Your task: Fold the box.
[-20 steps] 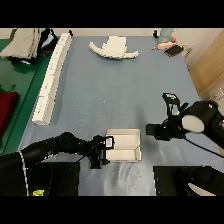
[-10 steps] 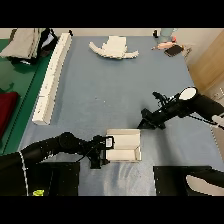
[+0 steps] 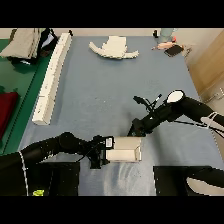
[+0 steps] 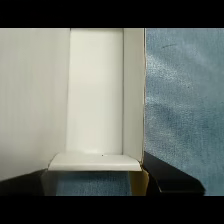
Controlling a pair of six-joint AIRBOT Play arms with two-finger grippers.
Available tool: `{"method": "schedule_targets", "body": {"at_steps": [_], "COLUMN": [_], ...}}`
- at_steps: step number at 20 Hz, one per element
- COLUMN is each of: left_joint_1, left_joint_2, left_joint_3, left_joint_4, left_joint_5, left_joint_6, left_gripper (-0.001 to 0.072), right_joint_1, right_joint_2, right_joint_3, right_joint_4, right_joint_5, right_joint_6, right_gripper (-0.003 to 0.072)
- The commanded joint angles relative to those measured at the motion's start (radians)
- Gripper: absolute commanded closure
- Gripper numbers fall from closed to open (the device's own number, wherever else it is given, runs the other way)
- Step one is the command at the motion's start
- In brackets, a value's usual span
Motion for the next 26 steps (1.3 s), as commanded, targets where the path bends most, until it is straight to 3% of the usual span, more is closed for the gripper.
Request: {"method": "schedule_targets", "body": {"at_steps": [1, 7, 14, 20, 25, 26], "left_joint_1": [0.000, 0.000, 0.000, 0.000, 0.000, 0.000], "left_joint_2": [0.000, 0.000, 0.000, 0.000, 0.000, 0.000], "left_joint_3": [0.000, 0.000, 0.000, 0.000, 0.000, 0.000], "left_joint_4": [0.000, 0.000, 0.000, 0.000, 0.000, 0.000], "left_joint_5": [0.000, 0.000, 0.000, 0.000, 0.000, 0.000], "left_joint_6": [0.000, 0.000, 0.000, 0.000, 0.000, 0.000], "left_gripper": [0.0303, 0.0303, 0.0303, 0.0303, 0.0302, 0.0303], "right_joint_1": [0.127, 0.367, 0.642, 0.867, 0.891, 0.891], "right_joint_2": [0.082, 0.235, 0.314, 0.483, 0.529, 0.531], "right_joint_3": [0.000, 0.000, -0.055, -0.225, -0.281, -0.281], "right_joint_4": [-0.111, -0.344, -0.636, -0.867, -0.944, -0.946], "right_joint_5": [-0.042, -0.287, -0.577, -0.713, -0.741, -0.751], "right_joint_6": [-0.059, -0.058, -0.016, 0.156, 0.154, 0.151], "right_gripper": [0.0682, 0.0682, 0.0682, 0.0682, 0.0681, 0.0614]}}
